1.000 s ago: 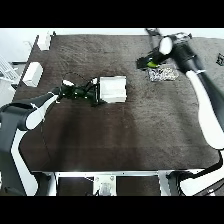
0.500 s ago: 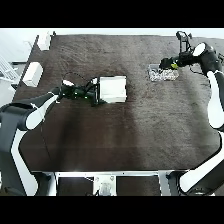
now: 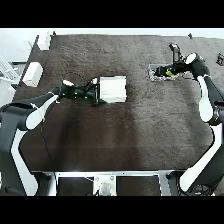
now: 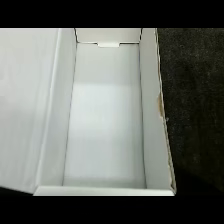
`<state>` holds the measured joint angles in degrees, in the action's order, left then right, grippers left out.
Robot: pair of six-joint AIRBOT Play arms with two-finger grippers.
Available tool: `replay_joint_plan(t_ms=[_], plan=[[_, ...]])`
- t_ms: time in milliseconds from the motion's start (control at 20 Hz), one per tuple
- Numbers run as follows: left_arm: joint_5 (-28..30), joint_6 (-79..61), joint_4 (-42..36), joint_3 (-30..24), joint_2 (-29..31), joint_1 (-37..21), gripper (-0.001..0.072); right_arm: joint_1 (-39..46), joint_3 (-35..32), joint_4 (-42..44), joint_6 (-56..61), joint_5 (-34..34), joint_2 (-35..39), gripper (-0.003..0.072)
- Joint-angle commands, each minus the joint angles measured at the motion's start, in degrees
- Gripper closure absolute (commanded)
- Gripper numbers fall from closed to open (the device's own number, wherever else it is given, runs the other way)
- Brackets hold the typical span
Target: Fold the box and place the chain.
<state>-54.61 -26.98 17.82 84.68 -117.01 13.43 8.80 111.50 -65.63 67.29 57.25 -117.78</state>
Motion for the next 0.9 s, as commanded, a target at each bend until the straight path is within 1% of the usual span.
replay_joint_plan(t_ms=[0, 50, 100, 150, 200, 250, 400, 600, 800, 850], plan=[[0.04, 0.00, 0.00, 0.02, 0.02, -0.04, 0.0248, -0.57, 0.13, 0.28, -0.28, 0.68, -1.77, 0.0344], [0.02, 0.00, 0.00, 0.02, 0.02, -0.04, 0.0248, -0.76, 0.13, 0.28, -0.33, 0.63, -2.23, 0.0417], [0.02, 0.00, 0.00, 0.02, 0.02, -0.04, 0.0248, -1.11, 0.15, 0.20, -0.44, 0.63, -2.64, 0.0436], [0.02, 0.00, 0.00, 0.02, 0.02, -0.04, 0.0248, -1.46, 0.15, 0.13, -0.52, 0.61, -2.91, 0.0495], [0.04, 0.00, 0.00, 0.02, 0.02, -0.04, 0.0248, -1.70, 0.39, -0.15, -0.50, 0.59, -2.89, 0.0605], [0.02, 0.00, 0.00, 0.02, 0.02, -0.04, 0.0248, -1.79, 1.14, -0.13, -0.42, 0.66, -2.86, 0.0673], [-0.09, 0.00, 0.00, 0.02, 0.02, -0.04, 0.0248, -1.95, 3.91, -0.90, 1.99, 2.84, -0.42, 0.0674], [0.04, 0.00, 0.00, 0.02, 0.02, -0.04, 0.0248, -1.95, 3.98, -5.35, 4.31, 2.84, 4.98, 0.0674], [0.02, 0.00, 0.00, 0.02, 0.02, -0.04, 0.0247, -1.99, 3.98, -5.99, 4.44, 2.89, 8.68, 0.0675], [0.04, -0.02, 0.00, 0.02, 0.02, -0.04, 0.0248, -2.14, 3.98, -5.90, 4.76, 3.80, 9.57, 0.0675]])
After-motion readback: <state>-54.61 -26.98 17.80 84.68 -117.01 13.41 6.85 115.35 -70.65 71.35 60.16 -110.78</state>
